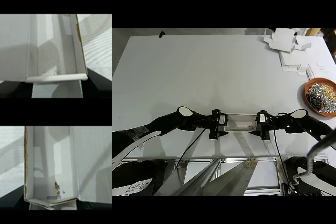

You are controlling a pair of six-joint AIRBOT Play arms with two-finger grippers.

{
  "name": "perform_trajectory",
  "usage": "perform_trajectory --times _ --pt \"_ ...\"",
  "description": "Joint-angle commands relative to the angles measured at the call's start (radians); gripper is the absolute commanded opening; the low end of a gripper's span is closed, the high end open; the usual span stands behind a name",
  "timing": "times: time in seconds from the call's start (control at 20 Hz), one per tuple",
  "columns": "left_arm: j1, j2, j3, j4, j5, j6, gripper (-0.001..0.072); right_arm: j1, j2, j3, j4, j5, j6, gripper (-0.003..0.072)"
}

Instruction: Fold the box and place the chain.

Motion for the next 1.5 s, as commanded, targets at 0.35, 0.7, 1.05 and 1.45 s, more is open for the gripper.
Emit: perform_trajectory --times 0.35,0.7,1.05,1.45 --pt "0.0 -0.001 0.001 0.001 -0.003 0.001 0.0276 0.0 0.001 0.0 0.0 0.0 0.0 0.0414" --pt "0.0 -0.001 0.001 0.001 -0.003 0.001 0.0276 0.001 0.001 0.0 0.0 0.002 0.0 0.0414" --pt "0.0 -0.001 0.0 0.001 -0.003 0.001 0.0276 0.0 0.001 0.0 -0.006 -0.001 -0.001 0.041" --pt "0.0 -0.001 0.0 0.001 -0.003 0.001 0.0276 0.0 0.099 0.0 -0.113 0.004 0.185 0.0694"
